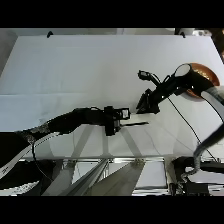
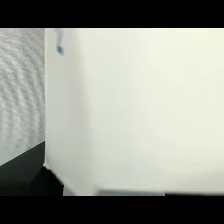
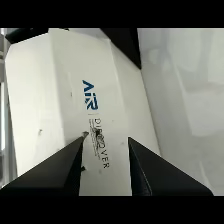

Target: Fold the box and place the chain.

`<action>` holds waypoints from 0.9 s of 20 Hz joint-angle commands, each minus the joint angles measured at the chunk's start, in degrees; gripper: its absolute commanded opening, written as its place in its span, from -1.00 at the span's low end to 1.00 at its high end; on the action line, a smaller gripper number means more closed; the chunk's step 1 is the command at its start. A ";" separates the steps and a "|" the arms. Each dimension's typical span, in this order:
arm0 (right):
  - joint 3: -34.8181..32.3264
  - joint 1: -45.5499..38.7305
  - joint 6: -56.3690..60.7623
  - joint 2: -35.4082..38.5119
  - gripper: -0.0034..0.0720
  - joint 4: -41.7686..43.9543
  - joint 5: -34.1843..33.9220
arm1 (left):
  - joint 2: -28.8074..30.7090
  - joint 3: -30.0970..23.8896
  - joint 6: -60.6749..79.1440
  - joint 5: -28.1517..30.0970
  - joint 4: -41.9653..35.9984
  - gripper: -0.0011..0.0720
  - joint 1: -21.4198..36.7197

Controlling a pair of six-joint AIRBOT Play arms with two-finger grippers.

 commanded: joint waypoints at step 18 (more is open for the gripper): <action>-13.55 0.07 -2.38 19.10 0.18 -1.29 -8.94 | 0.04 0.00 0.00 0.00 0.02 -0.55 0.02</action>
